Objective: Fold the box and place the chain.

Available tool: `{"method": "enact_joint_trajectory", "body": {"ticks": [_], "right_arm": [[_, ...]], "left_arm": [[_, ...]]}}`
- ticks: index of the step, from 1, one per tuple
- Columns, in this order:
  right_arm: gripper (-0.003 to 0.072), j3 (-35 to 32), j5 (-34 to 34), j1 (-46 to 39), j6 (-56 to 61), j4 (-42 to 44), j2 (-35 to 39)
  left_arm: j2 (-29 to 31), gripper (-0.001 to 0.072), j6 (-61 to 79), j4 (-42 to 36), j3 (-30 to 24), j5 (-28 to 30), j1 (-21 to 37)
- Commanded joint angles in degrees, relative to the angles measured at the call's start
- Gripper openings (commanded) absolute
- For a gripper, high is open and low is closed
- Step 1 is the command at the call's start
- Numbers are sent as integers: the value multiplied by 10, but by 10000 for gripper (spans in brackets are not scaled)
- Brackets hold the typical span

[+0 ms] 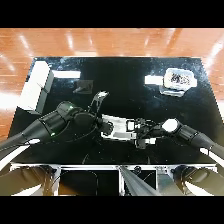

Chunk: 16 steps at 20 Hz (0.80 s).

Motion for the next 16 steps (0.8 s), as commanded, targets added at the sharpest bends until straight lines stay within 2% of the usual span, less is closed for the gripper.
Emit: {"method": "enact_joint_trajectory", "body": {"ticks": [1, 8, 13, 16], "right_arm": [[537, 0, 0, 0, 0, 0, 0], [537, 0, 0, 0, 0, 0, 0], [538, 0, 0, 0, 0, 0, 0], [537, 0, 0, 0, 0, 0, 0]], "left_arm": [[-5, 627, -30, 4, 0, -2, -7], [-48, 621, -54, 4, 0, -24, -7], [-49, 618, -67, 9, 0, -19, -9], [-50, 578, -135, 77, 1, -21, -24]]}}
